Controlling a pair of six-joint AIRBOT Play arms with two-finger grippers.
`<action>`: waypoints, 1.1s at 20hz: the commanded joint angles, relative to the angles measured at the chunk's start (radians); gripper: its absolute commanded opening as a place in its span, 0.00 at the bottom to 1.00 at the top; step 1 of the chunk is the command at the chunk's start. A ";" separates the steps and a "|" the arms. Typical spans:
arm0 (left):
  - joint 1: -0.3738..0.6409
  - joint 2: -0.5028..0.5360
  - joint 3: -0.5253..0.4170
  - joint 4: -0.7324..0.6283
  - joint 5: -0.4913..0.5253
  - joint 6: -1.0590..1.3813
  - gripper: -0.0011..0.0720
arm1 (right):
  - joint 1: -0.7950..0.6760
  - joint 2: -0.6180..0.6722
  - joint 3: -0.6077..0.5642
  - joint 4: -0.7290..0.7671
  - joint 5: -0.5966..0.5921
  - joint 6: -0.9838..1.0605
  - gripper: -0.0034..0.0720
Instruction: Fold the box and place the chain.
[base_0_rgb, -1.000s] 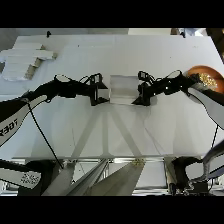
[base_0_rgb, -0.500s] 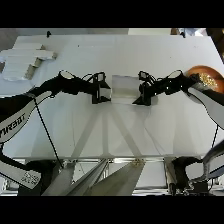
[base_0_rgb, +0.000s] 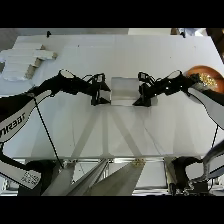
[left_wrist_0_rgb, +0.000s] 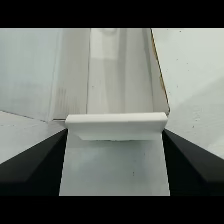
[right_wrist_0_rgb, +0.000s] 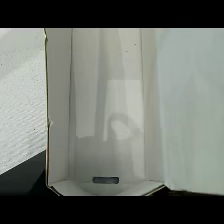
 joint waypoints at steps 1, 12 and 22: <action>0.000 0.002 0.001 -0.050 -0.023 0.002 0.88 | 0.000 0.000 0.001 0.003 -0.011 0.002 0.19; 0.002 0.003 0.001 0.072 -0.035 0.002 0.88 | 0.000 0.000 0.001 0.003 -0.011 0.002 0.19; 0.002 -0.005 0.000 0.003 -0.070 -0.007 0.89 | 0.000 0.000 0.001 0.003 -0.011 0.002 0.19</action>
